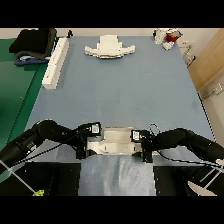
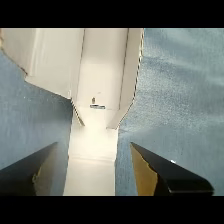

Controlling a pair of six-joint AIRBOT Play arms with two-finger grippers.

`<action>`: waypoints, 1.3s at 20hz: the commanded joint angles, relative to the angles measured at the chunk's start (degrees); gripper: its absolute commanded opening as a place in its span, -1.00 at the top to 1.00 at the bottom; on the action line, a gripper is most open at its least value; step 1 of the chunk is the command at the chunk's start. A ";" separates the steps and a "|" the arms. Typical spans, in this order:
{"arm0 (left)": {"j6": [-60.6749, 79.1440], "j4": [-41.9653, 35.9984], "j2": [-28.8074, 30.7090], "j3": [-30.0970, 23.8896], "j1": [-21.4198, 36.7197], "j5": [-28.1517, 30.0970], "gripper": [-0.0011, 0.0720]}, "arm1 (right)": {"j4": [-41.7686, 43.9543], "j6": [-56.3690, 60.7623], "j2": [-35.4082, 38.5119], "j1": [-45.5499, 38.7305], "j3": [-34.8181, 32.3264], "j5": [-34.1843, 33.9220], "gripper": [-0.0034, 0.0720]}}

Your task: Fold the box.

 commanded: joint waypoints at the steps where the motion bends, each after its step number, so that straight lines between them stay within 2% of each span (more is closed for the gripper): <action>1: 9.01 -4.72 -4.61 -0.81 -2.19 3.04 -0.91 | 0.00 0.02 0.04 0.02 0.04 0.00 -0.45; 2: 9.90 -4.70 -5.88 -0.81 -3.26 3.13 -0.90 | 0.00 0.02 0.04 0.02 0.04 0.00 -0.45; 7: 10.54 -4.79 -8.85 -0.79 -6.56 8.35 0.20 | 0.00 0.02 0.04 0.02 0.04 0.00 -0.45; 11: 12.11 -6.49 -8.90 -0.79 -8.37 12.70 0.19 | 0.00 0.02 0.04 0.02 0.04 0.00 -0.45; 15: 13.25 -7.02 -8.90 -0.79 -10.32 13.62 0.19 | 0.00 0.02 0.04 0.02 0.04 0.00 -0.45; 16: 13.25 -7.32 -8.92 -0.79 -10.62 13.70 0.39 | 0.00 0.02 0.04 0.02 0.04 0.00 -0.45; 17: 13.25 -7.37 -8.92 -0.81 -10.99 13.97 0.71 | 0.00 0.02 0.04 0.02 0.04 0.00 -0.45; 22: 13.38 -11.58 -9.70 -0.81 -12.81 14.97 0.68 | 0.00 0.02 0.04 0.02 0.04 0.00 -0.45; 24: 12.02 -11.52 -10.73 -0.81 -12.79 14.91 0.09 | 0.00 0.02 0.04 0.02 0.04 0.00 -0.45; 26: 9.18 -11.32 -10.88 -0.79 -12.76 15.04 -0.21 | 0.00 0.02 0.07 0.02 0.04 0.00 -0.45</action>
